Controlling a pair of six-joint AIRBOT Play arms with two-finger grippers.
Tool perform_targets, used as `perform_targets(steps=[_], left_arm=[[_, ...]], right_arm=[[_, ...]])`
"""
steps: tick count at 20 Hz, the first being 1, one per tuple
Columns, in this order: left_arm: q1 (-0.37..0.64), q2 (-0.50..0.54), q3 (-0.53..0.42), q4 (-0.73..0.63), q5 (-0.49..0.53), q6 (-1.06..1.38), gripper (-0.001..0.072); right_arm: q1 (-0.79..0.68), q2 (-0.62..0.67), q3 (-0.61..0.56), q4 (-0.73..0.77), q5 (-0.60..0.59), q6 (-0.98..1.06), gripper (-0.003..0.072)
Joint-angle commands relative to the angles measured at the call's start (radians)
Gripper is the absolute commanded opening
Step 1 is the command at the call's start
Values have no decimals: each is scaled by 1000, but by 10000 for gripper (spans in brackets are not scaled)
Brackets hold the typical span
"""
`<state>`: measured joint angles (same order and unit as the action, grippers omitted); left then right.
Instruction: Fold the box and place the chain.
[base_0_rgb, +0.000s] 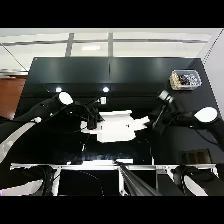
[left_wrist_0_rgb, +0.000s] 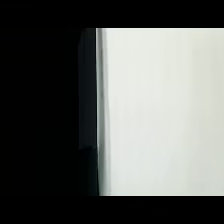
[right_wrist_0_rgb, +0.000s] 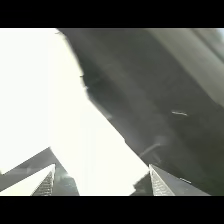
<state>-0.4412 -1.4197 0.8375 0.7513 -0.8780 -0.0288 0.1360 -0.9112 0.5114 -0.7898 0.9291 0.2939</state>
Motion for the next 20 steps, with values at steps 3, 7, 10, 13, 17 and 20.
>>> perform_targets(steps=[3, 7, 10, 13, 17, 20], left_arm=[[-10, -10, -6, 9, 6, 4, 25], [-69, -10, -6, 106, 55, 7, 24], [-81, -10, -6, 102, 99, 3, 25], [-81, -10, -6, 100, 98, -2, 25], [-81, -10, -6, 100, 98, -2, 26], [-81, -10, -6, 100, 98, -2, 26]], right_arm=[[136, -2, -56, -186, -64, -111, 709], [159, -9, -56, -221, -48, -113, 709], [235, -35, -56, -221, -52, -117, 709], [282, -52, -56, -220, -54, -121, 709], [286, -62, -56, -170, -54, -153, 709], [286, -75, -56, -101, -54, -232, 709]])
